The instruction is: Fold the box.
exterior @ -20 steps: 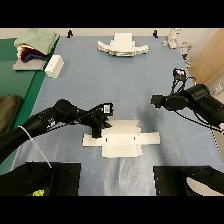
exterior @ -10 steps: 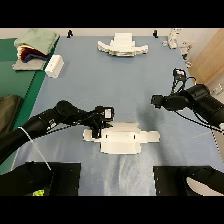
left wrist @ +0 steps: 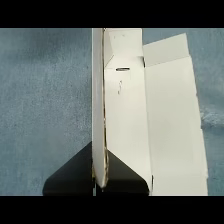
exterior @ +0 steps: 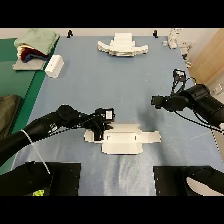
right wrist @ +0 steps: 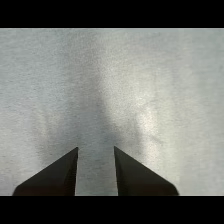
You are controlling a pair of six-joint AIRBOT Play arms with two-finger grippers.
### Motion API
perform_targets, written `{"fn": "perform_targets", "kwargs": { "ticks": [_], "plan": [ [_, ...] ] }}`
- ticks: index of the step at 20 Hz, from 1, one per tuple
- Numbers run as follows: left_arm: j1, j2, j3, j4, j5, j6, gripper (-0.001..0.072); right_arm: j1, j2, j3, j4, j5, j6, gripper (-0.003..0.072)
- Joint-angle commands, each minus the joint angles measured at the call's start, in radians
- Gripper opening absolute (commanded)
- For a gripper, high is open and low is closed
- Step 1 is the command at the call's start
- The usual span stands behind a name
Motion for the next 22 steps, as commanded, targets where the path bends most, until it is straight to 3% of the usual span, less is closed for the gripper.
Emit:
{"fn": "perform_targets", "kwargs": {
  "ticks": [1,4,10,12,13,18,22],
  "plan": [
    [-0.001,-0.001,-0.002,0.000,-0.001,-0.041,0.0017,0.000,-0.001,0.000,0.016,-0.016,-0.001,0.0363],
    [-0.001,-0.001,-0.002,0.001,-0.049,-0.063,0.0017,0.002,-0.001,0.000,0.016,-0.031,-0.001,0.0363],
    [-0.001,-0.001,-0.002,0.001,-0.048,-0.063,0.0017,0.002,0.000,0.000,0.021,-0.042,-0.002,0.0338],
    [-0.001,-0.001,-0.002,0.000,-0.048,-0.063,0.0017,0.002,0.000,0.000,0.080,-0.083,-0.078,0.0062],
    [-0.001,-0.001,-0.002,0.000,-0.050,-0.063,0.0017,0.002,0.000,0.000,0.129,-0.120,-0.137,0.0001],
    [-0.001,-0.001,-0.002,0.000,-0.048,-0.062,0.0017,0.079,0.054,0.000,0.199,-0.291,-0.215,-0.0001],
    [-0.001,-0.001,-0.002,0.000,-0.049,-0.062,0.0017,0.265,0.171,-0.013,0.191,-0.406,-0.174,-0.0001]
  ]
}}
